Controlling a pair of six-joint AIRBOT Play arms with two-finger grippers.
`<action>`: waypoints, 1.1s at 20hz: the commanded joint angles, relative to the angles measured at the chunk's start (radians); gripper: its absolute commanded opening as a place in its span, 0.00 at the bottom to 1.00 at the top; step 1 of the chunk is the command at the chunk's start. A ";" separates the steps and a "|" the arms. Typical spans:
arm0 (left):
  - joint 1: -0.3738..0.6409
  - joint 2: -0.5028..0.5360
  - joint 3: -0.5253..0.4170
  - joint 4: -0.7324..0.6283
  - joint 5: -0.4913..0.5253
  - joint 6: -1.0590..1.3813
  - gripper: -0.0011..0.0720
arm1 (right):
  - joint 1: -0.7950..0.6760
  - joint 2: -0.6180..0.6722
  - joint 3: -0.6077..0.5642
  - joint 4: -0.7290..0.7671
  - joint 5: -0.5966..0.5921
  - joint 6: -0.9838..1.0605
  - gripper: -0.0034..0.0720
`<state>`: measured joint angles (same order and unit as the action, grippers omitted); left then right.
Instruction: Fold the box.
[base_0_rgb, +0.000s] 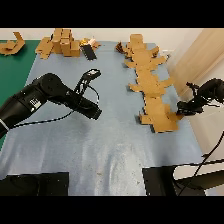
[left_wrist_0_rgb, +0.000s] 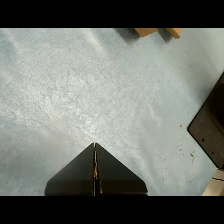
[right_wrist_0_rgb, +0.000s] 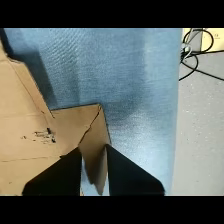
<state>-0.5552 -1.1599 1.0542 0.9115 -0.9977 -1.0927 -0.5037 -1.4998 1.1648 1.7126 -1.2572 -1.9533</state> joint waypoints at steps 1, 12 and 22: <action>0.000 0.000 0.000 -0.014 0.000 0.000 0.03 | 0.000 -0.020 -0.001 -0.008 0.002 0.001 0.34; 0.000 0.000 0.000 -0.021 0.005 0.002 0.03 | 0.001 -0.028 0.000 0.119 -0.064 -0.043 0.05; 0.002 0.000 0.000 -0.021 -0.010 0.031 0.03 | 0.191 0.031 -0.042 0.352 -0.258 -0.041 0.05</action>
<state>-0.5541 -1.1599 1.0542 0.8902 -1.0019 -1.0657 -0.3790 -1.5002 1.1458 2.0277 -1.4837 -2.0079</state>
